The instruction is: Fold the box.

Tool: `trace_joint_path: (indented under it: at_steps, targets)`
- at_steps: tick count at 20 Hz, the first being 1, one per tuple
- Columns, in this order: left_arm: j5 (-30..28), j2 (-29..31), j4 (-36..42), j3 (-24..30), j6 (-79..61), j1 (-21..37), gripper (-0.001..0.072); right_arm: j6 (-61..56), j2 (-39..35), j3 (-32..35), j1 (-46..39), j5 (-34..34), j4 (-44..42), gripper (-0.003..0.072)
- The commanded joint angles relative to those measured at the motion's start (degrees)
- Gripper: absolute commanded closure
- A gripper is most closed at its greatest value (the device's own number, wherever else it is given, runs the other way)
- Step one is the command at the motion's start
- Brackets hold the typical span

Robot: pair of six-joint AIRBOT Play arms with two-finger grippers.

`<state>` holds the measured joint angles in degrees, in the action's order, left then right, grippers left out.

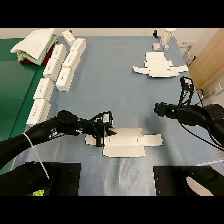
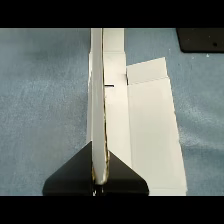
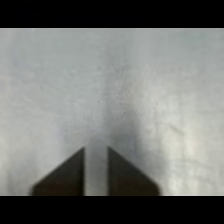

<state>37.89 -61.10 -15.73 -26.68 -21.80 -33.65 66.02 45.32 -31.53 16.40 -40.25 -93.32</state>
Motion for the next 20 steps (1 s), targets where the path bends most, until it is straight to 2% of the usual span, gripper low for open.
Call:
trace_joint_path:
  at_steps: [1,5,8,10,13,14,15,18,20]
  targets:
    - [0.04,0.00,0.09,-0.33,0.55,0.07,0.0696,2.54,-0.04,-0.07,0.00,-11.58,-5.29,0.0686]
    - [0.09,0.00,0.24,-0.33,0.46,0.07,0.0696,9.07,-1.79,-0.04,3.50,-23.93,-12.59,0.0687]
    - [0.11,0.00,0.24,-0.33,0.46,0.07,0.0695,7.65,-7.26,0.39,12.87,-31.10,-12.55,0.0688]
    - [0.13,0.00,0.24,-0.33,0.46,0.07,0.0695,3.45,-12.24,2.10,22.77,-32.13,-12.57,0.0689]
    - [0.13,0.00,0.24,-0.33,0.44,0.07,0.0696,10.71,-17.51,5.46,39.91,-28.30,-9.03,0.0682]
    - [0.13,0.00,0.24,-0.33,0.46,0.07,0.0696,13.64,-17.38,5.81,44.33,-25.16,-5.33,0.0404]
    - [0.15,0.00,0.24,-0.33,0.46,0.07,0.0695,16.06,-16.15,5.77,47.56,-21.84,-1.31,-0.0026]
    - [0.13,0.00,0.26,-0.33,0.46,0.07,0.0696,24.57,-8.68,5.79,51.76,-15.87,1.66,-0.0034]
    - [0.13,0.00,0.26,-0.33,0.46,0.07,0.0696,25.55,-2.40,5.77,52.43,-11.34,3.02,-0.0034]
